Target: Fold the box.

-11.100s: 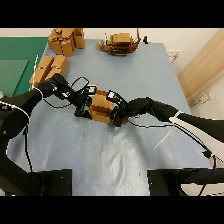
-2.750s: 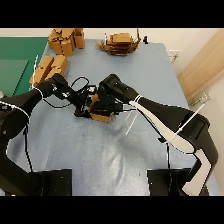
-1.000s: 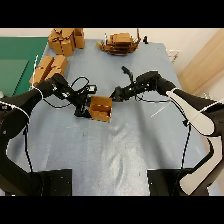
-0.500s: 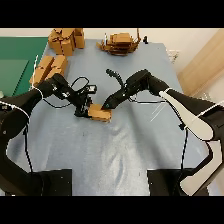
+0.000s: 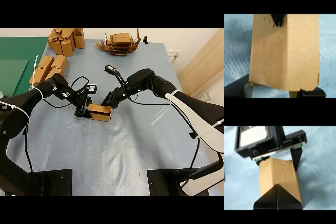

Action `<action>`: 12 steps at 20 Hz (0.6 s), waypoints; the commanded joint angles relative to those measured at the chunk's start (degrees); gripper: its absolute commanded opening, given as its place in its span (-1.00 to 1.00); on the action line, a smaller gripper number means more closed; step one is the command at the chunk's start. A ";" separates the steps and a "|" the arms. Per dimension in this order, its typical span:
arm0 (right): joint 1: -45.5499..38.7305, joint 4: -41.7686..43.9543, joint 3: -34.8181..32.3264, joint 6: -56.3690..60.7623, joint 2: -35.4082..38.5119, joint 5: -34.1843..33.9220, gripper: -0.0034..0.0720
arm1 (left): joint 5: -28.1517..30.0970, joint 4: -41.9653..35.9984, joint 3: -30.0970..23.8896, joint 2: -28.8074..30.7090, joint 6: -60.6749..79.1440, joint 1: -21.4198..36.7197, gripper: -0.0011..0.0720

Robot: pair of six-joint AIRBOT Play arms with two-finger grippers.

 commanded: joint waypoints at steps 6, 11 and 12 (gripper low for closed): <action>5.95 -7.58 -5.66 -0.52 3.06 17.90 -0.06 | 0.00 0.02 -0.02 -0.04 -0.52 0.00 -0.03; 6.05 -7.89 -4.74 -6.62 3.61 12.52 0.08 | 0.15 0.02 -0.02 -0.04 -0.50 -0.02 -0.03; 6.05 -7.87 -4.74 -6.93 3.76 12.28 0.08 | 0.37 0.02 -0.02 -0.04 -0.50 -0.02 -0.03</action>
